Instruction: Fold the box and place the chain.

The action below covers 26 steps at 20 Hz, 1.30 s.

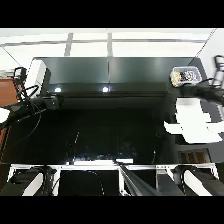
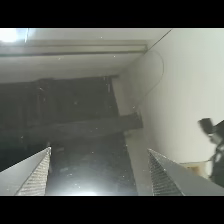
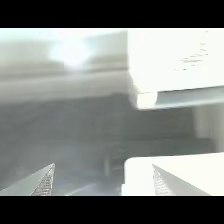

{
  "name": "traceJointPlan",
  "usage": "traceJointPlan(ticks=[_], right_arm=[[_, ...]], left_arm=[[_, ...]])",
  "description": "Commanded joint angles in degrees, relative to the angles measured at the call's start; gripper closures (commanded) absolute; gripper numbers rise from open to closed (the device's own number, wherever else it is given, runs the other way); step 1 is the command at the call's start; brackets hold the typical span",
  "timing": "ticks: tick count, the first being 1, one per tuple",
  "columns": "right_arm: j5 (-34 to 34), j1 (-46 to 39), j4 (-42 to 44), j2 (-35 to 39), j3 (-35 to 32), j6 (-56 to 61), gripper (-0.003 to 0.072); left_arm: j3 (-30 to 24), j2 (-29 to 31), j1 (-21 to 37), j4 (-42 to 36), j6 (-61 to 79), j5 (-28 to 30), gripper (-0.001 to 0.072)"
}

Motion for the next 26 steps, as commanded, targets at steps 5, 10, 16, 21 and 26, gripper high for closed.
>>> traceJointPlan(ticks=[5,10,16,21,26], right_arm=[[2.3,-24.6,-2.4,0.0,2.2,1.4,-0.0018],[1.5,-29.1,-2.4,-1.7,2.2,1.4,-0.0018],[0.0,-33.3,-4.8,-2.3,2.3,4.8,-0.0017],[7.0,-40.2,-11.5,-7.6,6.6,6.1,-0.0017],[27.3,-42.2,-11.5,-21.8,16.7,-6.2,-0.0017]], left_arm=[[0.0,-0.3,-0.1,0.4,-0.7,-0.1,0.0005],[0.0,-0.3,-0.1,0.4,-0.7,-0.1,0.0005],[0.0,-0.3,-0.1,0.4,-0.7,-0.2,0.0005],[0.0,-0.3,-0.1,0.4,-0.7,0.0,0.0005],[0.0,-0.8,-0.1,0.4,-0.7,0.1,0.0005]])
